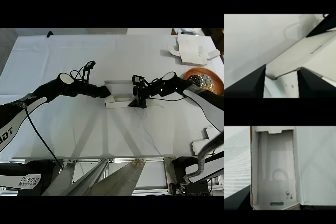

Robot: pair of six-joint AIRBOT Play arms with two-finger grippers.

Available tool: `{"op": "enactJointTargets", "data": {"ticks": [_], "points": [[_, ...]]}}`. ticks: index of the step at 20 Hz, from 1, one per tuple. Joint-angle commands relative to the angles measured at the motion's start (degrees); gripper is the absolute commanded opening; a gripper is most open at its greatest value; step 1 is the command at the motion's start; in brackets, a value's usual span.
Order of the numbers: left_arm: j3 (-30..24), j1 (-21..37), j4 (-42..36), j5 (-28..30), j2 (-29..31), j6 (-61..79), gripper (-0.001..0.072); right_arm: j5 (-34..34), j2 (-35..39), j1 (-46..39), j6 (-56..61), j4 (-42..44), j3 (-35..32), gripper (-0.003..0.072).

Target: Fold the box and place the chain.

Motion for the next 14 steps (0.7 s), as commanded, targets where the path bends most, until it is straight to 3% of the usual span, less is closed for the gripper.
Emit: {"op": "enactJointTargets", "data": {"ticks": [1, 5, 10, 14], "points": [[3.37, -0.22, 6.03, -3.91, -0.02, -5.86, 0.0397, 0.02, 0.0, 0.0, -0.04, -0.04, -0.02, 0.0483], [4.17, -1.36, 17.07, -7.56, -0.07, -15.93, 0.0397, 0.0, 0.0, 0.0, -0.04, -0.04, -0.02, 0.0483], [5.05, -2.86, 18.67, -8.31, -1.29, -20.17, 0.0396, 0.02, 0.0, 0.0, -0.07, -0.04, -0.02, 0.0483], [10.14, -4.35, 26.23, -11.15, -4.17, -28.13, 0.0395, 0.0, 0.0, 0.0, -0.07, -0.04, -0.02, 0.0483]]}}
